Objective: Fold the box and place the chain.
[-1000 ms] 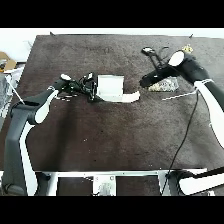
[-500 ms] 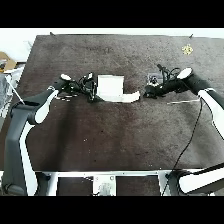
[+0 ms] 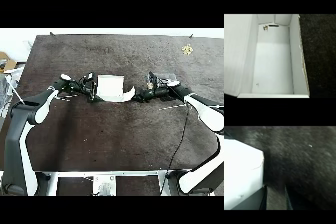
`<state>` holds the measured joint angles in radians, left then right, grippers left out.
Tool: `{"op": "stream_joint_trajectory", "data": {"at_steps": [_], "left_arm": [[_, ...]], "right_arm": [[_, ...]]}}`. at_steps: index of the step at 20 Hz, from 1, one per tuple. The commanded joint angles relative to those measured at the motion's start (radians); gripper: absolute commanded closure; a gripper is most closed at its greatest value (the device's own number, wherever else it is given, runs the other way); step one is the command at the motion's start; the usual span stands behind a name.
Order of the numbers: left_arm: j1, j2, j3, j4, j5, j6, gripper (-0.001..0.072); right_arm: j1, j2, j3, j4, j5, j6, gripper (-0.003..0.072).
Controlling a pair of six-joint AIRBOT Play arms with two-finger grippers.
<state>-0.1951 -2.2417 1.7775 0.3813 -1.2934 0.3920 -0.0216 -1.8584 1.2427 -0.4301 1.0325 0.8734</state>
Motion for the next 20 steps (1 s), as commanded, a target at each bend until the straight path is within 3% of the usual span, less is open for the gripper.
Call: {"op": "stream_joint_trajectory", "data": {"at_steps": [1,2,3,4,8,17,20], "left_arm": [[0.000,0.000,0.001,0.000,0.000,0.000,0.0235],[0.000,0.000,0.001,0.000,0.000,0.000,0.0235],[0.000,0.000,0.001,0.000,0.000,0.000,0.0235],[0.000,0.000,0.001,0.000,0.000,0.000,0.0235],[0.000,0.000,0.001,0.000,0.000,0.000,0.0235],[0.000,0.000,0.001,0.000,0.000,0.000,0.0235],[0.000,0.000,0.001,0.000,0.000,0.000,0.0235]], "right_arm": [[0.008,-0.012,0.002,0.144,0.025,-0.067,0.0425],[0.008,-0.012,0.008,0.158,0.031,-0.066,0.0396],[0.008,-0.012,0.020,0.159,0.048,-0.065,0.0259],[0.008,-0.012,0.038,0.159,0.072,-0.065,0.0224],[0.034,-0.001,0.096,0.139,0.078,-0.011,0.0224],[0.165,-0.001,0.231,-0.180,0.039,0.280,0.0224],[0.208,-0.001,0.267,-0.360,0.010,0.429,0.0223]]}}
